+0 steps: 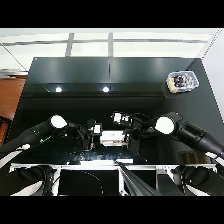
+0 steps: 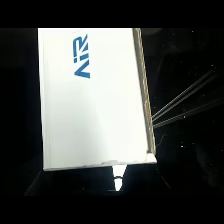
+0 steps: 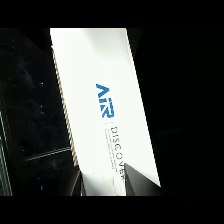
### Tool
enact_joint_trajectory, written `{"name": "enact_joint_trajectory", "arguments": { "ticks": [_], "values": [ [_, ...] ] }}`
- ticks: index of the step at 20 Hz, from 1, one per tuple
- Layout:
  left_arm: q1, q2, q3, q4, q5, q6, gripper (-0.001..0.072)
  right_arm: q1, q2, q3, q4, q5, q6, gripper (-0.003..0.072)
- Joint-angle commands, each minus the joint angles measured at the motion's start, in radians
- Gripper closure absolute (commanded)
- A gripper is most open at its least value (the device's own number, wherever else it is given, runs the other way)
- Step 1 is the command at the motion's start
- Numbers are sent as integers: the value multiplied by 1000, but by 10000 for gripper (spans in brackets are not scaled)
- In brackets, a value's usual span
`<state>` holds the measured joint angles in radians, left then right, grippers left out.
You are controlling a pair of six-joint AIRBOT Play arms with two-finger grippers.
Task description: Fold the box and place the chain.
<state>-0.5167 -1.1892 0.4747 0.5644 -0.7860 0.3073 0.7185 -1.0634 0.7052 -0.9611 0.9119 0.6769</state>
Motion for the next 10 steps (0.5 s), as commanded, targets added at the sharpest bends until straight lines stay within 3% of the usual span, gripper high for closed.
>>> {"name": "enact_joint_trajectory", "arguments": {
  "ticks": [1, 10],
  "values": [
    [1, 0, 1, 0, 1, -1, 243, 0, 1, 1, -1, -18, 1, 310],
    [1, 0, 1, 0, 0, -1, 243, 0, 1, 0, 0, -41, 1, 317]
  ]
}}
